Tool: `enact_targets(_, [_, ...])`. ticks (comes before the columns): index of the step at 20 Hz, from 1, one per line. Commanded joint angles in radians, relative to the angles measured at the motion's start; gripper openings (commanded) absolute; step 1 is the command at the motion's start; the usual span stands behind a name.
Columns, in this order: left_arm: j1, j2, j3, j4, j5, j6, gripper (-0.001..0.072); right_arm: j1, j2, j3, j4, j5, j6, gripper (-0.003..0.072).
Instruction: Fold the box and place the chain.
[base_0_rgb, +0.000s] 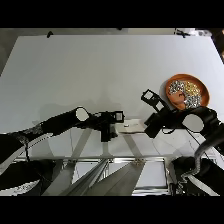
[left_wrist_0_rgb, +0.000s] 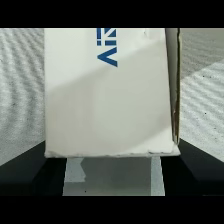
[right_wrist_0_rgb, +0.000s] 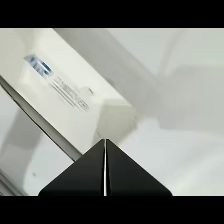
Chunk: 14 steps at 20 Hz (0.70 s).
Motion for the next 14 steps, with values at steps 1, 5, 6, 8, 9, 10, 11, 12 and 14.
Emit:
enact_targets(1, [-0.002, 0.001, 0.001, -0.024, -0.002, 0.0, 0.0333, 0.0, 0.005, 0.002, -0.183, 0.148, 0.199, 0.0013])
enact_targets(5, [-0.002, 0.001, 0.001, -0.025, -0.016, 0.0, 0.0313, 0.0, 0.005, 0.002, -0.181, 0.137, 0.233, 0.0013])
enact_targets(6, [-0.002, 0.002, 0.001, -0.025, -0.016, -0.001, 0.0159, 0.0, 0.005, 0.002, -0.179, 0.13, 0.233, 0.0013])
enact_targets(8, [0.006, 0.014, 0.001, -0.018, -0.031, -0.021, 0.0005, 0.0, 0.005, 0.002, -0.179, 0.127, 0.233, 0.0013])
enact_targets(9, [0.017, 0.032, 0.001, -0.01, -0.032, -0.087, 0.0004, 0.0, 0.005, 0.002, -0.179, 0.126, 0.233, 0.0013])
enact_targets(10, [0.034, 0.057, 0.001, 0.004, -0.032, -0.157, 0.0004, 0.0, 0.005, 0.002, -0.179, 0.123, 0.232, 0.0013])
enact_targets(11, [0.059, 0.092, 0.001, 0.047, -0.032, -0.237, 0.0004, 0.0, 0.005, 0.002, -0.179, 0.12, 0.232, 0.0013])
enact_targets(12, [0.09, 0.129, 0.001, 0.106, -0.032, -0.328, 0.0003, 0.0, 0.005, 0.002, -0.179, 0.115, 0.23, 0.0013])
enact_targets(14, [0.172, 0.227, 0.001, 0.262, -0.045, -0.541, 0.0003, 0.0, 0.005, 0.002, -0.179, 0.116, 0.23, 0.0013])
